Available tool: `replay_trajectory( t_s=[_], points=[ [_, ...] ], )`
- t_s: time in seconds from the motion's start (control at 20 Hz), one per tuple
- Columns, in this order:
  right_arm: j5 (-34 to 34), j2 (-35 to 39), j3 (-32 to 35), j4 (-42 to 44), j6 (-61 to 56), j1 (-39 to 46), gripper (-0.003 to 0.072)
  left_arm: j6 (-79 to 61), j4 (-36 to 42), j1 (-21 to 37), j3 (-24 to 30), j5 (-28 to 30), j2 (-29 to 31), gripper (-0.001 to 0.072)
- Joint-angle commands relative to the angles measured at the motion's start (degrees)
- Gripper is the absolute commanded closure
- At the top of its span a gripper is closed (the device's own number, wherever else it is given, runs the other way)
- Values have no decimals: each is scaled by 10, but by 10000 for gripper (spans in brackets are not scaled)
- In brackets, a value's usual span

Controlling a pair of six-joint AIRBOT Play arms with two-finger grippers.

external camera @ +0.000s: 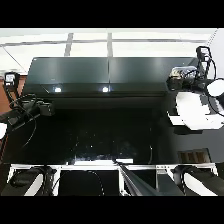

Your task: Fold the box and place the chain.

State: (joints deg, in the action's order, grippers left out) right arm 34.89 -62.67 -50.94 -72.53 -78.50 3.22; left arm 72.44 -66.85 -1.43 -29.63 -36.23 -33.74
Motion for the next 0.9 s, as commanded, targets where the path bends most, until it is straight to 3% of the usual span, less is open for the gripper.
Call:
replay_trajectory(
  t_s=[0.0,0.15,0.2,0.25,0.35,0.45,0.65,0.7,0.85],
  points=[
    [13,-3,-1,-129,-76,63,-19,0,0,0,0,38,-1,681],
    [51,-23,-20,-204,-156,217,-19,0,0,0,0,54,-10,668],
    [72,-38,-34,-199,-166,278,-18,0,0,0,0,56,-16,466],
    [87,-55,-50,-184,-163,331,-18,0,0,-1,0,57,-22,-11],
    [107,-100,-93,-134,-105,418,-19,6,-1,0,0,52,-33,-3],
    [167,-171,-171,-56,-2,470,-19,6,-2,0,0,39,-40,-2],
    [442,-348,-361,-15,180,482,-18,15,0,-1,0,34,-52,-2],
    [476,-371,-377,-19,205,475,-18,15,1,-1,0,34,-54,-1],
    [463,-384,-375,-75,235,460,-17,15,28,-1,0,34,-56,-1]
  ],
)
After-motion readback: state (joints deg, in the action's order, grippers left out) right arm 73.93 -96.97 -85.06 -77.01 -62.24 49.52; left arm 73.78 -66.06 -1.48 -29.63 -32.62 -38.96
